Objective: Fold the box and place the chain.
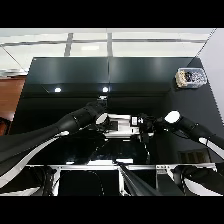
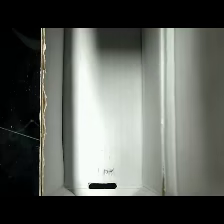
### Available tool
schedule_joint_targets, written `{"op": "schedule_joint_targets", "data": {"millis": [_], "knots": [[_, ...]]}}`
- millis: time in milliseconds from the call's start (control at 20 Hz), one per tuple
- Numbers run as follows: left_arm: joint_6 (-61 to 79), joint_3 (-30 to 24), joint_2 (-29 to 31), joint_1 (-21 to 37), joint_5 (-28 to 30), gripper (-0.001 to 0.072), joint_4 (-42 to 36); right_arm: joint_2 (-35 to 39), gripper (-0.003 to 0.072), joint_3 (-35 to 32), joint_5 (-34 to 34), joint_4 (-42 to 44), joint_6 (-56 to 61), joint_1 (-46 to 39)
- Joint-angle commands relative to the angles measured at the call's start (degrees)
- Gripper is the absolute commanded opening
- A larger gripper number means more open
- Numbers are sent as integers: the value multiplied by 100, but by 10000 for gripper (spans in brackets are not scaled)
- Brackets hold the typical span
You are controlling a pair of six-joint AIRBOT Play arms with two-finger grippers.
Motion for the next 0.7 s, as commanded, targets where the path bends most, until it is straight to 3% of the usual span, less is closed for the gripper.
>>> {"op": "schedule_joint_targets", "data": {"millis": [0, 50, 100, 200, 250, 300, 350, 600, 650], "knots": [[-24, 35, -4, -15, 17, 239, -15, -4, 169, -2, 9, -4, -2, 4], [-24, 42, -4, -13, 50, 432, -15, -4, 169, -2, 9, -4, -2, 4], [-26, 42, -4, -11, 57, 492, -15, -4, 168, -2, 9, -4, -2, 4], [-26, 42, -4, -13, 66, 491, -13, -4, 168, -2, 9, -4, -2, 4], [-31, 42, -4, -11, 66, 411, -11, -4, 169, -2, 9, -4, -2, 4], [-28, 42, -4, -7, 70, 82, -11, -4, 169, -2, 9, -4, -2, 4], [-33, 39, -7, -9, 72, 24, -7, -4, 168, -2, 9, -4, -2, 4], [-31, 39, -11, -9, 68, 23, -11, -2, 171, -2, 11, 9, 37, 4], [-33, 39, -11, -7, 70, 23, -11, 4, 303, 0, -15, 0, 118, 2]]}}
